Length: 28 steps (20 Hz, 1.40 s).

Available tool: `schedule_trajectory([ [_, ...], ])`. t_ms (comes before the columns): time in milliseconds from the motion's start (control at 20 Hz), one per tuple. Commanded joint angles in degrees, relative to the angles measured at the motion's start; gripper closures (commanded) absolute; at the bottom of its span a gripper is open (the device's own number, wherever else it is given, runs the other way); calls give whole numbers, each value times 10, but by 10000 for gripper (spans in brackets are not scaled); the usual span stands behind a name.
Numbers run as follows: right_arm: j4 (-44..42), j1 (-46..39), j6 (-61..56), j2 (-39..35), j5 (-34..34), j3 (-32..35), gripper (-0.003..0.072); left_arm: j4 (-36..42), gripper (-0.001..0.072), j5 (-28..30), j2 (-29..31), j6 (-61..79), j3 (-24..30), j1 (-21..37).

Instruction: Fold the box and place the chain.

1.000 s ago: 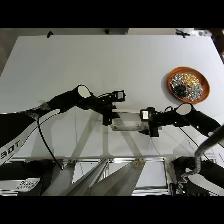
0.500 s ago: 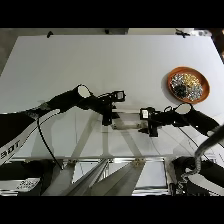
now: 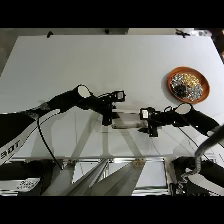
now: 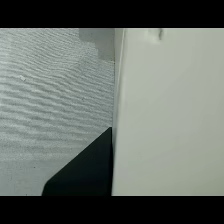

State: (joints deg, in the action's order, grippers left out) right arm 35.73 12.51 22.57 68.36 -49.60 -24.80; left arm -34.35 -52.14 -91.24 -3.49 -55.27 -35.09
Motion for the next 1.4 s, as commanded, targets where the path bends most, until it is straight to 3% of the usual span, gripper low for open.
schedule_trajectory([
  [0,0,0,0,0,1,0,280,0,699,0,0,0,0,0],
  [1350,0,0,0,0,-16,0,272,24,699,-3,0,0,0,0],
])
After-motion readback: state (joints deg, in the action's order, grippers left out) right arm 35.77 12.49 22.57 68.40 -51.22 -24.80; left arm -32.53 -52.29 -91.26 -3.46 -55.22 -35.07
